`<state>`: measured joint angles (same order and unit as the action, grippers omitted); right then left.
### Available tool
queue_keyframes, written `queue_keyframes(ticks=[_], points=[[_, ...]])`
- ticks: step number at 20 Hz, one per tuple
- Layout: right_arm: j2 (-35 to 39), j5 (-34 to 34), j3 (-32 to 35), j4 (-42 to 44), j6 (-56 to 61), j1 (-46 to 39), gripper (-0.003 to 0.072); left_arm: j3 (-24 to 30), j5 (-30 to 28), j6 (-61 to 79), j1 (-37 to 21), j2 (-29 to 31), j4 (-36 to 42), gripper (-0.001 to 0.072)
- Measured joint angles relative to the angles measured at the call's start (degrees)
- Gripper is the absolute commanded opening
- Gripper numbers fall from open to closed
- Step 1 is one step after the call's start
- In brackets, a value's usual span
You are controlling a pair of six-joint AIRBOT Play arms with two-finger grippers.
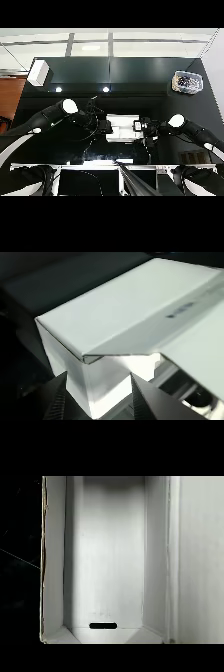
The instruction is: Fold the box and place the chain.
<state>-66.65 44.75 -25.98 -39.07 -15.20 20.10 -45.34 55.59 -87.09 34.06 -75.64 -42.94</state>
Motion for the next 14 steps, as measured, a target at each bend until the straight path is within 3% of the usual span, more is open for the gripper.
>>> queue_keyframes(ticks=[8, 14], points=[[0.0, 0.0, 0.0, 0.02, 0.0, 0.0, 0.0192, -2.99, -5.03, -21.84, 8.22, -0.17, -20.7, 0.0456], [0.0, 0.0, 0.0, 0.02, 0.0, 0.0, 0.0191, -8.61, -0.22, -34.69, 11.93, -1.68, -34.18, 0.0442]])
